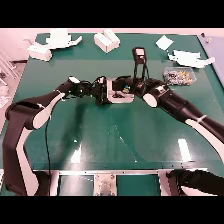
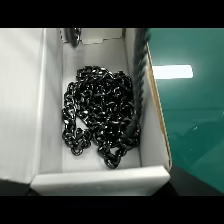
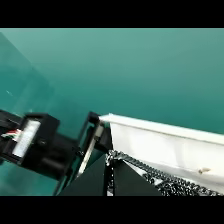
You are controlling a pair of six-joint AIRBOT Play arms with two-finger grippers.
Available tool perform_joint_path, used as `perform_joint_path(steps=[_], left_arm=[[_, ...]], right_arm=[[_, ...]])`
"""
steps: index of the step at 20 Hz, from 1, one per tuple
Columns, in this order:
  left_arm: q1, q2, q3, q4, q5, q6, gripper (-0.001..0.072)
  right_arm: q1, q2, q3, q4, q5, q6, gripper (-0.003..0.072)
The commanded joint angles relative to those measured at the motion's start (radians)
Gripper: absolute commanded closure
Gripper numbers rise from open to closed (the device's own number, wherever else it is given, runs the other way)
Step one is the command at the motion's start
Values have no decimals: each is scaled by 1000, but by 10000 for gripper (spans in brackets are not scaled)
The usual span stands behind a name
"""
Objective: Fold the box and place the chain.
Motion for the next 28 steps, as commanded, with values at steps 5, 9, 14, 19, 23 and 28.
perform_joint_path(steps=[5, 9, 14, 19, 23, 28], left_arm=[[0, 1, 0, 0, 0, 0, 165], [0, 1, 0, 0, 1, 0, 165], [0, 1, 0, 0, 1, 0, 165], [0, 1, 0, 0, 1, 0, 165], [0, 1, 0, 0, 1, 0, 165], [0, 1, 0, 0, 0, 0, 165]], right_arm=[[-58, -109, -5, -2, 3, 3, 115], [-184, -56, -6, -37, 103, -3, 115], [-464, -49, -62, -45, 146, 50, 115], [-623, -98, -116, -41, -125, 212, 116], [-650, -217, -114, -34, -213, 287, 142], [-654, -333, -100, -9, -378, 368, 248]])
